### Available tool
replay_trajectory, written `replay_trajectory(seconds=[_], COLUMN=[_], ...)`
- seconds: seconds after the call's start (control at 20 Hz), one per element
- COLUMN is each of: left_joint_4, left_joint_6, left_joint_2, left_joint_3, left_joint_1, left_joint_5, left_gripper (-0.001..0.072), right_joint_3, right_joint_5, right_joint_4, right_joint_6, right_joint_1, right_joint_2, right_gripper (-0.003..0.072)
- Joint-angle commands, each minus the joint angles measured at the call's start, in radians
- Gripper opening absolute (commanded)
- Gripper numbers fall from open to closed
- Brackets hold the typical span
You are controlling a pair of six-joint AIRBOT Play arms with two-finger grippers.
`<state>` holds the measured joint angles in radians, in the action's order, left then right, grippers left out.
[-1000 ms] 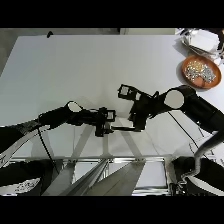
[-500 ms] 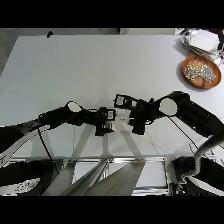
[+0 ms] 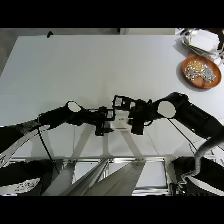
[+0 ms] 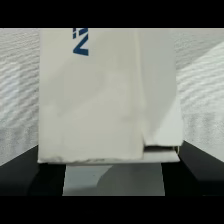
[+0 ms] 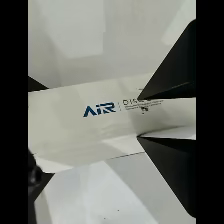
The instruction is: Fold the box and place the chain.
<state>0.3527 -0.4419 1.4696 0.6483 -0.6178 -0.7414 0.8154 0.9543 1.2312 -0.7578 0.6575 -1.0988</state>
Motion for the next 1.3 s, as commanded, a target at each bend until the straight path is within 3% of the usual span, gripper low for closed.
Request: replay_trajectory(seconds=[0.0, 0.85, 0.95, 1.2, 1.25], left_joint_4=[0.002, 0.002, 0.002, 0.002, 0.002], left_joint_6=[-0.003, -0.003, -0.003, -0.003, -0.003], left_joint_2=[0.000, 0.000, 0.000, 0.000, 0.000], left_joint_3=[0.000, 0.000, 0.000, 0.000, 0.000], left_joint_1=[-0.001, -0.001, -0.001, -0.001, -0.001], left_joint_5=[-0.003, -0.003, -0.003, -0.003, -0.003], left_gripper=[0.0210, 0.0210, 0.0210, 0.0210, 0.0210], right_joint_3=[0.000, -0.074, -0.074, -0.074, -0.074], right_joint_5=[-0.030, -0.080, -0.079, -0.097, -0.112], right_joint_4=[0.003, -0.009, -0.012, -0.013, -0.025], right_joint_6=[-0.010, -0.023, -0.023, -0.021, -0.019], right_joint_1=[0.004, 0.043, 0.043, 0.040, 0.034], right_joint_2=[-0.001, -0.001, 0.000, 0.019, 0.030], right_gripper=[0.0188, 0.0204, 0.0281, 0.0304, 0.0354])
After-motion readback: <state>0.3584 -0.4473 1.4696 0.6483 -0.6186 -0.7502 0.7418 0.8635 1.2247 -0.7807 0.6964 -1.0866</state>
